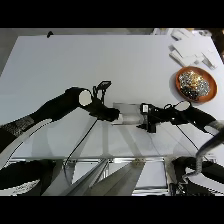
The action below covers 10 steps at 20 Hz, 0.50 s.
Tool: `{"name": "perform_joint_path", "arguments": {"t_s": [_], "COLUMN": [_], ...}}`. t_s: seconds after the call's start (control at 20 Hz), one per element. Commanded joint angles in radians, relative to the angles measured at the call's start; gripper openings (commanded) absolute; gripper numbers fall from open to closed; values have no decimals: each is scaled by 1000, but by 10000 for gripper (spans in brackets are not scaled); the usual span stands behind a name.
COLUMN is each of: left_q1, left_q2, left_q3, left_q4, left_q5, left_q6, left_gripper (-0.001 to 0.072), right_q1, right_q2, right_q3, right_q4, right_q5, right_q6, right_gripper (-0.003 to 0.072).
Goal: Fold the box and place the chain.
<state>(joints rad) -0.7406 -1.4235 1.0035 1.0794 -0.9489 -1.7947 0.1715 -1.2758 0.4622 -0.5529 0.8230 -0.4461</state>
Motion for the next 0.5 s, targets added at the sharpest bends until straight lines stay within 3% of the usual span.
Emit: {"name": "perform_joint_path", "arguments": {"t_s": [0.0, 0.2, 0.45], "left_q1": [-32, -85, -155], "left_q2": [-10, -51, -186], "left_q3": [35, 94, 250], "left_q4": [117, 238, 402], "left_q5": [-36, -84, -215], "left_q6": [-148, -306, -431], "left_gripper": [230, 230, 228], "right_q1": [0, 0, 0], "right_q2": [0, 0, 0], "right_q3": [0, 0, 0], "right_q4": [0, 0, 0], "right_q5": [0, 0, 0], "right_q6": [0, 0, 0], "right_gripper": [436, 436, 436]}}
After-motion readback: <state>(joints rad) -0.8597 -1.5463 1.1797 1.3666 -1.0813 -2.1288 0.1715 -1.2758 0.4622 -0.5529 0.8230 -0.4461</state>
